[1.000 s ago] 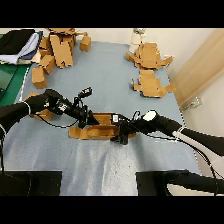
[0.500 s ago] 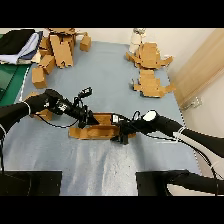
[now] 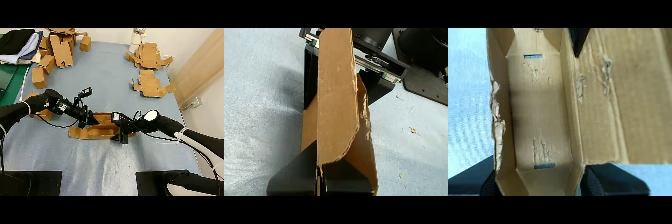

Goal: Fold the box.

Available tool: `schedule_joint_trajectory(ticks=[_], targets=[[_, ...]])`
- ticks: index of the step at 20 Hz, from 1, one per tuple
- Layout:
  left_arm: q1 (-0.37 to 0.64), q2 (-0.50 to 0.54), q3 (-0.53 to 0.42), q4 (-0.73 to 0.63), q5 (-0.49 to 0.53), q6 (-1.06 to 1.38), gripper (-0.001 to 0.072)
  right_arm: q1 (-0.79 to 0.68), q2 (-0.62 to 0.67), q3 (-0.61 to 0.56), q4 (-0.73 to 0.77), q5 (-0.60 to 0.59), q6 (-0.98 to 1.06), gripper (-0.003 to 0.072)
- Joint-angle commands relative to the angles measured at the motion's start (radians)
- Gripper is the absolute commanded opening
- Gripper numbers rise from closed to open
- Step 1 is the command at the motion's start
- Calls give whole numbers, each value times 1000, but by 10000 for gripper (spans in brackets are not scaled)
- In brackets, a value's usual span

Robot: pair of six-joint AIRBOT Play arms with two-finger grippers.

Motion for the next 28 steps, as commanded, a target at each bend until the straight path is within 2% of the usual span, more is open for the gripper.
schedule_joint_trajectory(ticks=[1, 10, 12, 28], targets=[[0, 0, 0, 0, 0, 0, 11, 1, -1, 1, -24, 4, 4, 587], [-2, 0, 0, 0, 0, 0, 11, 1, -1, 1, -29, -15, 4, 576], [-2, 0, 0, 0, 0, 0, 11, 1, -1, 1, -29, -14, 4, 504], [-2, 0, 0, 0, 0, 0, 10, 2, -1, 1, -27, -39, 4, 529]])
